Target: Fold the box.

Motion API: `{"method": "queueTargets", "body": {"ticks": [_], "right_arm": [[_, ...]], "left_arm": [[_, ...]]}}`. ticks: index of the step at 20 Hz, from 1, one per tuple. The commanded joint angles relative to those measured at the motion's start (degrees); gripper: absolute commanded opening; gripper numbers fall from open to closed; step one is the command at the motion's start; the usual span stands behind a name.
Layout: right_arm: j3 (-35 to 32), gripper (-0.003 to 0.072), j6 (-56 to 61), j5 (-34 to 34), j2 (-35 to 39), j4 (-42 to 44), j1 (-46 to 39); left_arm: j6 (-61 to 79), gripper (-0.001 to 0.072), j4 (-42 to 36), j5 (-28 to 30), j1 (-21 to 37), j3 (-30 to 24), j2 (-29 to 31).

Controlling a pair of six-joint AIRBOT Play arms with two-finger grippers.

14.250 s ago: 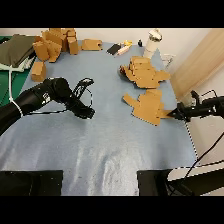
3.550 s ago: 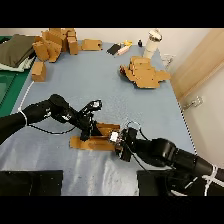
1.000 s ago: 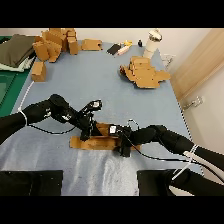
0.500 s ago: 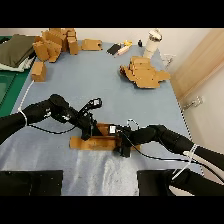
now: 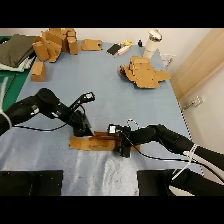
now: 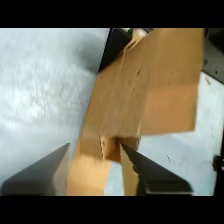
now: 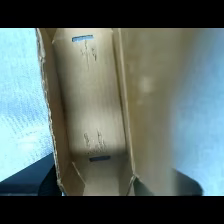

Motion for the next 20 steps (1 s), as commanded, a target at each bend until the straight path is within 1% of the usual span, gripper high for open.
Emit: {"method": "queueTargets", "body": {"ticks": [1, 2, 3, 4, 5, 7, 8, 10, 12, 18, 20], "right_arm": [[0.0, 0.0438, -0.3, 0.0, 0.0, 0.0, 0.0], [0.0, 0.0438, -0.3, 0.0, 0.0, 0.0, 0.0], [0.0, 0.0440, -0.3, 0.0, 0.0, 0.0, 0.0], [0.0, 0.0440, -0.2, 0.0, 0.0, 0.0, 0.0], [0.0, 0.0440, -0.2, 0.0, 0.0, 0.0, 0.0], [0.0, 0.0440, -0.2, -0.2, 0.0, 0.0, 0.0], [0.0, 0.0440, -0.2, -0.3, 0.0, 0.0, 0.0], [0.0, 0.0440, -1.3, -0.8, 0.0, 0.0, 0.0], [0.0, 0.0440, -3.1, -1.8, 0.0, 0.0, 0.0], [0.0, 0.0440, -4.2, -1.9, 0.0, -0.1, 0.0], [0.0, 0.0440, -4.1, -1.9, 0.0, 0.0, 0.0]], "left_arm": [[-23.4, -0.0003, 13.6, -9.8, 1.1, 0.0, 4.3], [-27.5, 0.0012, 13.7, -14.3, 1.1, -0.1, 4.7], [-28.6, 0.0012, 13.6, -18.3, 0.8, -0.2, 4.7], [-30.2, 0.0012, 13.5, -20.9, 0.3, -0.5, 4.7], [-32.2, 0.0011, 13.3, -21.7, -0.3, -0.7, 4.7], [-34.1, 0.0011, 10.1, -22.1, -2.4, -1.2, 4.7], [-34.1, 0.0011, 8.0, -21.7, -3.8, -1.2, 4.7], [-34.0, 0.0011, 3.8, -18.4, -6.9, -1.2, 4.7], [-34.0, 0.0012, 3.4, -14.8, -8.9, -1.2, 4.7], [-34.6, 0.0011, 2.5, -13.9, -8.8, -1.2, 4.7], [-35.5, 0.0011, -1.6, -10.9, -8.9, -1.4, 4.7]]}}
